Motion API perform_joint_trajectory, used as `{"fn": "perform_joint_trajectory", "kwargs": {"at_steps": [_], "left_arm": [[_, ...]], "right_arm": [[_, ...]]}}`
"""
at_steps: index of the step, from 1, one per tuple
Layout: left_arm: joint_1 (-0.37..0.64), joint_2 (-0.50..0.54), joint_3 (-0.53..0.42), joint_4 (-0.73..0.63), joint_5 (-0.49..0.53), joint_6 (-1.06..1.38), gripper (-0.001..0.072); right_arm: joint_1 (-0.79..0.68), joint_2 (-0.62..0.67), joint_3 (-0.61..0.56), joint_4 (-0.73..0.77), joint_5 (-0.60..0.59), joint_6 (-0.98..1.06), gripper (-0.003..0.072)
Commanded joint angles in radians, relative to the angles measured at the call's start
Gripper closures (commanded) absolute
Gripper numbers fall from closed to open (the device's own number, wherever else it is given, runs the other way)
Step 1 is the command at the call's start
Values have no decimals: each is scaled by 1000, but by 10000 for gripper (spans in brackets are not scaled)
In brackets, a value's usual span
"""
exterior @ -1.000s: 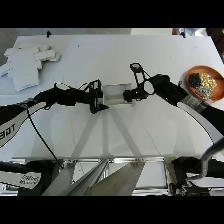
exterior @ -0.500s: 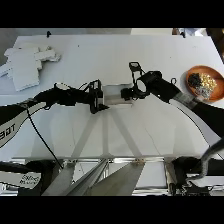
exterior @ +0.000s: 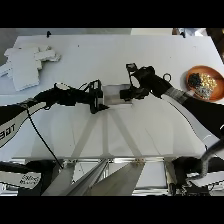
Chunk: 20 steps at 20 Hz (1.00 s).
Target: Fold the box and place the chain.
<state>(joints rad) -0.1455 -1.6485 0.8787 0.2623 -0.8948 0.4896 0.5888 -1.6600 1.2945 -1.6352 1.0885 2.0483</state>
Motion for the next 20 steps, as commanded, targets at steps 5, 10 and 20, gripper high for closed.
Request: {"fn": "perform_joint_trajectory", "kwargs": {"at_steps": [5,10,20], "left_arm": [[1,0,1,0,1,0,186],[0,0,1,0,1,0,186],[1,0,1,0,1,0,186]], "right_arm": [[23,-16,4,-3,32,-15,536],[23,-16,4,-2,39,-14,668],[3,80,4,-3,107,-1,328]]}}
